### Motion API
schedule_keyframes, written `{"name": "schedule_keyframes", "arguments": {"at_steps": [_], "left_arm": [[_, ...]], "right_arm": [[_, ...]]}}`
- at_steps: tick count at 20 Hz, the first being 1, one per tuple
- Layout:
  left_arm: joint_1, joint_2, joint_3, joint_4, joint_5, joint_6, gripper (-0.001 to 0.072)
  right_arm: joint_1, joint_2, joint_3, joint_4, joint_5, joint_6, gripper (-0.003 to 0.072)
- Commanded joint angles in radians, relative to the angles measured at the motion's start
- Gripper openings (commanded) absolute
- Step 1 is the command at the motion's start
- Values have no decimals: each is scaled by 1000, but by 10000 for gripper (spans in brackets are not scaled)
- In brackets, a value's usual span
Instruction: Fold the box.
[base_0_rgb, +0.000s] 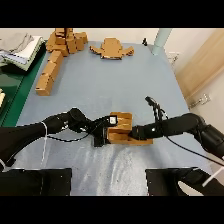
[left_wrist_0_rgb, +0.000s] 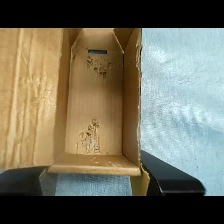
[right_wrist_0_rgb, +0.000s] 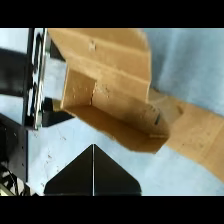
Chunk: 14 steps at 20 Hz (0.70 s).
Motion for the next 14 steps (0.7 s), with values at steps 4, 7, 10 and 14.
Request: {"name": "schedule_keyframes", "arguments": {"at_steps": [4, 7, 10, 14], "left_arm": [[1, 0, 0, 0, 0, 0, 599], [1, 0, 0, 0, 0, 0, 599], [1, 0, 0, 0, 0, 0, 599], [1, 0, 0, 0, 0, 0, 599]], "right_arm": [[-117, -213, 159, -7, -8, -124, 5], [-118, -372, 247, 12, -12, -214, 5], [-118, -484, 299, 13, -34, -261, 5], [-118, -539, 299, 10, -55, -317, 5]]}}
